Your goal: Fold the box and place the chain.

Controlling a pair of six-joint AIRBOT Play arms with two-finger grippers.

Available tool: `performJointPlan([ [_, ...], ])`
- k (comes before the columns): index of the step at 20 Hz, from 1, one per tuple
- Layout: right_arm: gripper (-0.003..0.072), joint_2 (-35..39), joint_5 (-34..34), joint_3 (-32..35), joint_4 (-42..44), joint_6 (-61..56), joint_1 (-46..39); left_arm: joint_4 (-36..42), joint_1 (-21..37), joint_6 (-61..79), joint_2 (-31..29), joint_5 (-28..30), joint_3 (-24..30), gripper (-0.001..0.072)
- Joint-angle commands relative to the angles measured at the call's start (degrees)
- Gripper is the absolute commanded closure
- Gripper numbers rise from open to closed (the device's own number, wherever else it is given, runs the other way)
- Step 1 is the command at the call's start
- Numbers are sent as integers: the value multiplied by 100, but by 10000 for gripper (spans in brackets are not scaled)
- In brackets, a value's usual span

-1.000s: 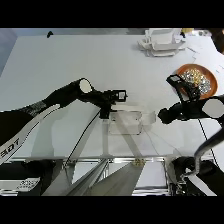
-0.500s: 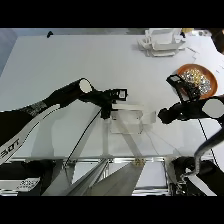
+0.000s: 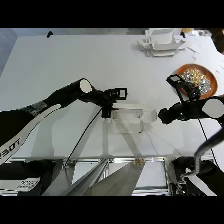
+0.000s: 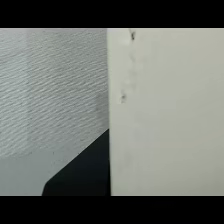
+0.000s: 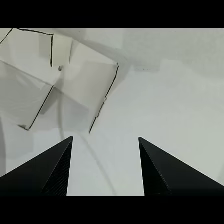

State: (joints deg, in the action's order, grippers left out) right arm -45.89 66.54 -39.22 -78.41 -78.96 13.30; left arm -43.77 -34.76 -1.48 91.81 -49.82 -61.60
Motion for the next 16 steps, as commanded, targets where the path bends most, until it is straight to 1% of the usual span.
performJointPlan([
  [1,228,4,-2,-2,0,0,2,-4,2,-4,26,31,-7,704],
  [8,228,4,-17,-2,0,-2,2,-186,0,-334,-24,140,-7,706],
  [12,228,4,-22,-2,0,-2,2,-640,0,-800,-63,94,-7,709],
  [16,228,4,-24,-2,0,-2,2,-645,2,-793,-59,76,-7,708],
])
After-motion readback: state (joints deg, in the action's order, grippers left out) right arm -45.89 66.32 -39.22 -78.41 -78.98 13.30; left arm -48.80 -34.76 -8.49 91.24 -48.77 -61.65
